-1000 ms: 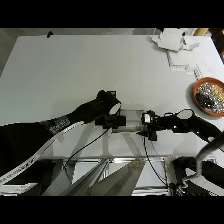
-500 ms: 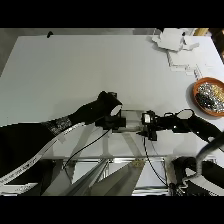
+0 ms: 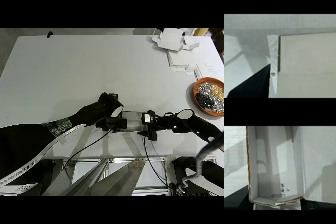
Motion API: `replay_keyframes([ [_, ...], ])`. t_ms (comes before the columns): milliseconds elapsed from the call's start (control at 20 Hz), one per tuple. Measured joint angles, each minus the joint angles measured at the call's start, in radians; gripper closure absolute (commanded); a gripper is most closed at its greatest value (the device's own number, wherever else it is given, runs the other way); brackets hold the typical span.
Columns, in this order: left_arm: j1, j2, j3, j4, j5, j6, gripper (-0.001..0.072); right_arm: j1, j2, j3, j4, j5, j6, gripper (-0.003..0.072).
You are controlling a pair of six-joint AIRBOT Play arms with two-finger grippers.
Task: Fold the box and place the chain.
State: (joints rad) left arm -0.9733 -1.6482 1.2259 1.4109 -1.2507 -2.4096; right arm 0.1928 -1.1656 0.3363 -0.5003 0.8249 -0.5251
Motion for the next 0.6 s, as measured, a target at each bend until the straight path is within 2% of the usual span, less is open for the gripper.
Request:
replay_keyframes([
  [50,0.000,0.000,0.000,0.000,0.000,0.000,0.0650,0.000,0.000,0.000,0.000,0.000,0.000,0.0244],
  [100,0.000,0.000,0.000,-0.002,0.006,0.000,0.0706,0.000,0.000,0.000,0.001,0.000,0.001,0.0244],
  [250,0.000,0.000,0.000,-0.003,0.010,-0.003,0.0706,0.000,0.000,0.000,0.001,0.002,0.002,0.0244],
  [350,0.000,0.000,0.000,-0.002,0.012,-0.002,0.0651,0.000,0.000,0.000,0.001,0.002,0.002,0.0244],
  [550,0.005,0.027,0.000,0.005,0.008,0.021,0.0403,0.000,0.000,0.000,0.000,0.001,0.000,0.0244],
  [600,0.010,0.043,0.000,0.008,0.006,0.043,0.0380,0.000,0.000,0.000,0.000,0.001,0.000,0.0244],
])
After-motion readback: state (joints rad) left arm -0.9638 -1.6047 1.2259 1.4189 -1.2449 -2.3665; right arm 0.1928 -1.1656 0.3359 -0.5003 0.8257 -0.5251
